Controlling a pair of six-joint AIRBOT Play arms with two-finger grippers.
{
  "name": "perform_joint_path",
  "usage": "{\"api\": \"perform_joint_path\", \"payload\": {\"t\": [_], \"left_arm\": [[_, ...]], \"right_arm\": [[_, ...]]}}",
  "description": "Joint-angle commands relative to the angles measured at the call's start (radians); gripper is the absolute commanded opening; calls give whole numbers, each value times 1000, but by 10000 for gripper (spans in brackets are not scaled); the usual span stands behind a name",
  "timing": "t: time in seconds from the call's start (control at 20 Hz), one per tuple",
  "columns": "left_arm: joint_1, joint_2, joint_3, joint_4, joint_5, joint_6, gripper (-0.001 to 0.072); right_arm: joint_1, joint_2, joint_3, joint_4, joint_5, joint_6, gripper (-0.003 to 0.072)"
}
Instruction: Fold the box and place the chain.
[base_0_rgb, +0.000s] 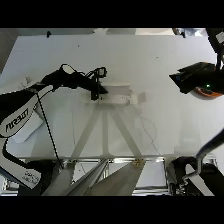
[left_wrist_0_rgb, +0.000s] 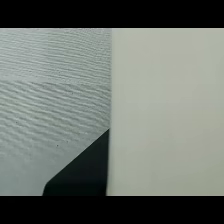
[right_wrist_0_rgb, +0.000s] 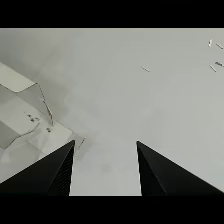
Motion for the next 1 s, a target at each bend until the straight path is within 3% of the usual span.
{"api": "perform_joint_path", "payload": {"t": [0.0, 0.3, 0.4, 0.65, 0.75, 0.95], "left_arm": [[0, -1, 1, 0, 9, 8, 8], [0, -1, 1, 0, 8, 8, 8], [0, -1, 1, 0, 8, 8, 8], [0, -1, 1, 0, 8, 8, 8], [0, -1, 1, 0, 8, 8, 8], [0, -1, 1, 0, 8, 8, 8]], "right_arm": [[0, -1, 1, 1, 0, 0, 397], [1, -1, 1, 61, 46, -52, 430], [1, -1, 1, 89, 88, -135, 548], [9, 0, 1, 277, 362, -285, 634], [60, 0, 1, 220, 420, -304, 654], [249, -1, 0, 16, 333, -358, 705]]}}
